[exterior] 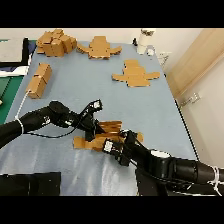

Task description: Fold the box.

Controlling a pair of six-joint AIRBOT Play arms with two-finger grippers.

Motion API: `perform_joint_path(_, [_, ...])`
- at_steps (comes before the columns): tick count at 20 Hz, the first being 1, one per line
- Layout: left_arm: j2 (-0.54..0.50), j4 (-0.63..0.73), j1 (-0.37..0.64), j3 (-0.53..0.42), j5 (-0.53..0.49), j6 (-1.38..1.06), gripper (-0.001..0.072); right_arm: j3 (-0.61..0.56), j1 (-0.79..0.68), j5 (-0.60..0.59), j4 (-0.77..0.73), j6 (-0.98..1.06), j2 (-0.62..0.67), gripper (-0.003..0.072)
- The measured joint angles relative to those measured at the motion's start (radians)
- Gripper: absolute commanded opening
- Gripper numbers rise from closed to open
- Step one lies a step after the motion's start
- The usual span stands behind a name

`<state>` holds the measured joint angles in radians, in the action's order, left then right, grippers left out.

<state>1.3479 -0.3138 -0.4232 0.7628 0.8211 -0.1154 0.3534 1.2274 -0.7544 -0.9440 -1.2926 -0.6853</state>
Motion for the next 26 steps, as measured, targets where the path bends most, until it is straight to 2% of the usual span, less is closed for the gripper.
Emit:
perform_joint_path(3, [0.000, 0.000, 0.000, 0.000, 0.000, 0.000, 0.0013, -0.016, -0.056, 0.018, 0.006, -0.031, 0.040, 0.0718])
perform_joint_path(6, [0.000, 0.000, 0.000, 0.000, 0.000, 0.000, 0.0013, -0.020, -0.150, 0.063, -0.094, -0.185, 0.058, 0.0718])
perform_joint_path(9, [0.000, 0.000, 0.000, 0.000, 0.000, 0.000, 0.0013, -0.017, -0.279, 0.104, -0.293, -0.451, 0.065, 0.0718])
perform_joint_path(13, [0.000, 0.000, 0.000, 0.000, 0.000, 0.000, 0.0013, 0.009, -0.504, 0.117, -0.665, -0.926, 0.053, 0.0718])
perform_joint_path(16, [0.000, 0.000, 0.000, 0.000, 0.000, 0.000, 0.0014, 0.056, -0.655, 0.048, -0.925, -1.248, -0.022, 0.0718])
perform_joint_path(18, [0.000, 0.000, 0.000, 0.000, 0.002, 0.000, 0.0013, 0.095, -0.717, -0.007, -1.036, -1.391, -0.093, 0.0718])
perform_joint_path(22, [0.000, 0.000, 0.000, 0.000, -0.001, 0.000, 0.0013, 0.142, -0.775, -0.082, -1.154, -1.566, -0.226, 0.0717])
perform_joint_path(26, [0.000, 0.000, 0.000, 0.000, 0.000, 0.000, 0.0013, 0.154, -0.790, -0.084, -1.198, -1.632, -0.306, 0.0712])
